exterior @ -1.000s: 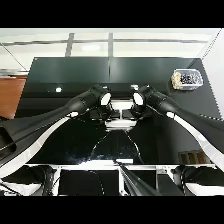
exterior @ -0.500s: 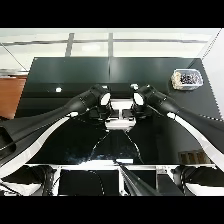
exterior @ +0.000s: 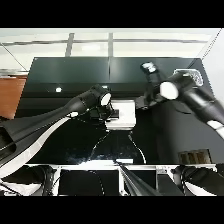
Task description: Fold the box and place the chain.
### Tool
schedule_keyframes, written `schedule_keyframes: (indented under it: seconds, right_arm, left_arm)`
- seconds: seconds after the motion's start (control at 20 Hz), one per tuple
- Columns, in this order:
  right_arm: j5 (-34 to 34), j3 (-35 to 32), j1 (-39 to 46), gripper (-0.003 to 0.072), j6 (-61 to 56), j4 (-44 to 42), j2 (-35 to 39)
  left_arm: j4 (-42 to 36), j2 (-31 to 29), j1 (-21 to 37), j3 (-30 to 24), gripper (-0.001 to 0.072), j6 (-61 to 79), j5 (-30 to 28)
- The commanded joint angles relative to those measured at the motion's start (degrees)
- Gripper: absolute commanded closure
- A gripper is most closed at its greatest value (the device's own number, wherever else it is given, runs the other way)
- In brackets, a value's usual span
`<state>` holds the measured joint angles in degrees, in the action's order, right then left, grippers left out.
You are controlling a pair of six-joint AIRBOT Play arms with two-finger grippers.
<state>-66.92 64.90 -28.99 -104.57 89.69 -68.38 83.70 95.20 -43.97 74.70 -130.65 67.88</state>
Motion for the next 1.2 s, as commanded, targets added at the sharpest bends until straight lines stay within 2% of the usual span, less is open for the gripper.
schedule_keyframes:
  seconds: [0.0,0.1,0.15,0.2,0.25,0.5,0.7,0.8,0.9,1.15]
  right_arm:
    - [2.8,-0.1,8.4,0.0356,3.5,7.1,6.0]
    - [9.8,-1.0,16.5,0.0356,4.2,11.6,5.8]
    - [13.6,-2.2,20.9,0.0258,6.9,10.5,5.8]
    - [16.2,-3.3,24.9,0.0065,9.5,8.2,5.5]
    - [17.2,-4.0,28.4,0.0050,11.3,5.7,4.9]
    - [20.7,-4.7,39.7,0.0052,12.1,0.3,-2.4]
    - [23.0,-4.5,41.7,0.0052,12.1,0.3,-7.3]
    - [26.6,-4.0,42.1,0.0053,12.1,0.3,-9.3]
    - [27.1,-0.7,42.1,0.0053,11.6,0.2,-12.7]
    - [19.1,15.0,42.2,0.0053,7.3,0.0,-23.6]
  left_arm:
    - [0.3,0.0,-0.1,0.0,0.0682,0.0,-0.3]
    - [0.3,0.0,-0.1,0.0,0.0682,0.0,-0.3]
    - [0.5,0.0,-0.1,0.0,0.0682,0.0,-0.3]
    - [0.9,0.0,-0.1,0.0,0.0682,0.0,-0.3]
    - [1.2,0.0,-0.1,0.0,0.0682,-0.1,-0.4]
    - [1.3,0.0,-0.2,0.0,0.0682,-0.1,-0.8]
    - [1.0,0.0,-0.2,0.0,0.0681,-0.1,-0.7]
    - [0.9,0.0,-0.2,0.0,0.0681,-0.1,-0.5]
    - [0.8,0.0,-0.2,0.0,0.0682,-0.1,-0.1]
    - [0.9,0.0,-0.2,0.0,0.0682,-0.1,0.1]
